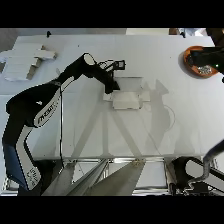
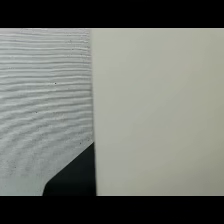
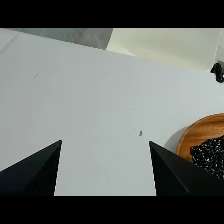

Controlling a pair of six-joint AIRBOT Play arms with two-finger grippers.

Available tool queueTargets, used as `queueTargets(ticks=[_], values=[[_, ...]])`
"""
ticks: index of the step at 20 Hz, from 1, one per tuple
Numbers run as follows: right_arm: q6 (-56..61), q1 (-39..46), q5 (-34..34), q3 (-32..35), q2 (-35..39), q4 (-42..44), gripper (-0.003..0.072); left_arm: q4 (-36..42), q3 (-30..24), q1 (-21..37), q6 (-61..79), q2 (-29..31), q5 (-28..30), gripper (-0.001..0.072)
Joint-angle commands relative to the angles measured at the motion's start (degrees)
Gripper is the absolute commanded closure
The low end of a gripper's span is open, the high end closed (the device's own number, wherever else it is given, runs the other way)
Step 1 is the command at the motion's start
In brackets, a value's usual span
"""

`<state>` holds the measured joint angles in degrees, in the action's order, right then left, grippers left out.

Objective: Fold the box and place the chain.

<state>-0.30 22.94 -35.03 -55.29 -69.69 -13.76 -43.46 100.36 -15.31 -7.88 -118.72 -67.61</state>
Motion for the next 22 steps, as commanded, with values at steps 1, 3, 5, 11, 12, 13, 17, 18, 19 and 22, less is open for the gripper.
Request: queueTargets(ticks=[1,3,5,11,12,13,17,18,19,22], values=[[0.02,0.04,-0.02,-0.07,0.04,0.02,0.006,0.15,0.0,-0.02,0.39,-0.46,0.13,0.0706],[0.02,0.04,-0.02,-0.07,0.04,0.02,0.006,0.07,0.0,-0.02,0.42,-0.87,0.13,0.0706],[0.02,0.04,-0.02,-0.04,0.04,0.02,0.006,-0.13,0.0,-0.02,0.39,-1.31,0.09,0.0705],[0.02,0.04,-0.02,-0.04,0.04,0.02,0.006,-0.02,0.0,-0.07,0.37,-1.57,0.09,0.0703],[0.02,0.04,-0.02,-0.04,0.04,0.02,0.006,-0.04,0.0,-0.07,0.37,-1.57,0.09,0.0703],[0.02,0.04,-0.02,-0.04,0.04,0.02,0.006,-0.02,0.0,-0.07,0.37,-1.57,0.09,0.0703],[0.02,0.02,-0.11,-0.07,0.04,0.55,0.006,-0.04,0.0,-0.07,0.37,-1.57,0.09,0.0702],[0.02,0.02,-0.11,-0.07,0.04,0.79,0.006,-0.04,0.0,-0.07,0.37,-1.57,0.09,0.0702],[0.02,0.04,-0.09,-0.07,0.04,0.83,0.006,-0.04,0.0,-0.07,0.37,-1.57,0.09,0.0702],[0.04,-0.02,-0.22,-0.07,0.04,5.68,0.006,-0.02,0.0,-0.07,0.37,-1.57,0.09,0.0702]])
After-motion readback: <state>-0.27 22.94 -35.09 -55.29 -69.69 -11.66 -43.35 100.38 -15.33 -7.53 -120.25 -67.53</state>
